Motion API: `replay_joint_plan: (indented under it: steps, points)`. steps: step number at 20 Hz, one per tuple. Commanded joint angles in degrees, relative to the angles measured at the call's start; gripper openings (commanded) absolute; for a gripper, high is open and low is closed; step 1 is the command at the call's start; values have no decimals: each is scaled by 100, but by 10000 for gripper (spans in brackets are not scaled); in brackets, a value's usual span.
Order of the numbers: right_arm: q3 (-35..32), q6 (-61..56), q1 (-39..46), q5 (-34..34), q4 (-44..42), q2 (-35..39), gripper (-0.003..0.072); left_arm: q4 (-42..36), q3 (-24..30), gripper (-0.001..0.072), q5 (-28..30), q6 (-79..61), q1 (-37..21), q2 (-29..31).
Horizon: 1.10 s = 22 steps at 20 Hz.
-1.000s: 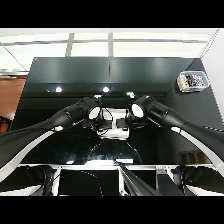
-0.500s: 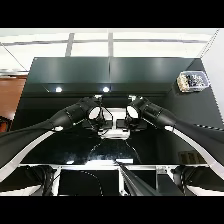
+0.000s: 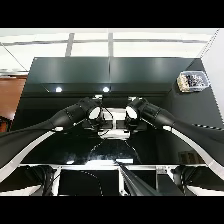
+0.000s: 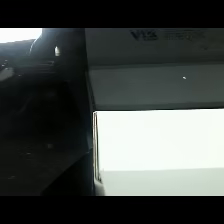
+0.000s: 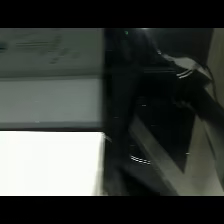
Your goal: Fold the box and place the chain.
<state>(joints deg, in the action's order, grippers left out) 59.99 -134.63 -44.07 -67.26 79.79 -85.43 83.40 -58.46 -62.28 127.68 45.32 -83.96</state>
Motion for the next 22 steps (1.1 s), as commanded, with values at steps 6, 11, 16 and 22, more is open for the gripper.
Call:
replay_joint_plan:
  steps: [6,11,16,22]
  points:
    - [72,227,9,63,129,398,272,-11,-7,28,22,-2,0,-2]
    - [72,640,79,28,221,1340,272,-11,-7,28,22,-2,0,-2]
    - [50,758,664,-1196,4074,2164,270,-9,-7,28,11,-2,0,-2]
    - [-269,470,3759,1329,3611,1770,270,-7,-7,28,68,-2,0,-2]
